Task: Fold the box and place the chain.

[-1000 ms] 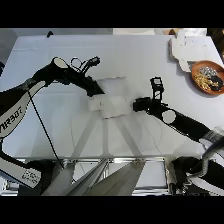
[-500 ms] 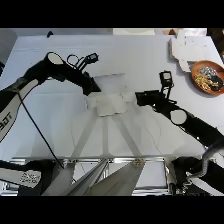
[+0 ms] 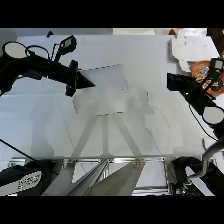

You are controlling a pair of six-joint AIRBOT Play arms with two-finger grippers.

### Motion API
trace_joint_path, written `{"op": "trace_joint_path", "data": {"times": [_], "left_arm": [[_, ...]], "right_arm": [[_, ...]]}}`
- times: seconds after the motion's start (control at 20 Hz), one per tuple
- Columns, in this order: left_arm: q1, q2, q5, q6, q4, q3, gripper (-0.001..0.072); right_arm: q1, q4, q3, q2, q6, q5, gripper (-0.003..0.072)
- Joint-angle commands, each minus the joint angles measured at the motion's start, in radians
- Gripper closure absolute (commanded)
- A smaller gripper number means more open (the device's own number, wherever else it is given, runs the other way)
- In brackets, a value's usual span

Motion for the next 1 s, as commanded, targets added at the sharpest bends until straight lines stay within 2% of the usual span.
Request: {"op": "trace_joint_path", "data": {"times": [0.0, 0.15, 0.3, 0.45, 0.75, 0.95], "left_arm": [[-0.003, 0.002, 0.105, 0.061, -0.023, -0.128, 0.0701], [-0.003, -0.067, 0.189, 0.087, -0.006, -0.136, 0.07], [-0.003, -0.108, 0.207, 0.219, -0.007, -0.136, 0.0704], [-0.005, -0.135, 0.206, 0.394, -0.016, -0.136, 0.0705], [-0.073, -0.234, 0.195, 0.398, 0.011, -0.136, 0.0705], [-0.089, -0.262, 0.248, 0.501, 0.002, -0.136, 0.0705]], "right_arm": [[-0.112, -0.008, 0.001, 0.021, 0.0, 0.146, 0.0185], [-0.14, -0.071, 0.001, 0.021, 0.001, 0.237, 0.0185], [-0.139, -0.106, 0.001, 0.021, 0.0, 0.281, 0.0185], [-0.139, -0.108, 0.001, 0.021, 0.001, 0.284, 0.0185], [-0.139, -0.108, 0.001, 0.021, 0.001, 0.284, 0.0185], [-0.139, -0.108, 0.001, 0.021, 0.001, 0.283, 0.0185]]}}
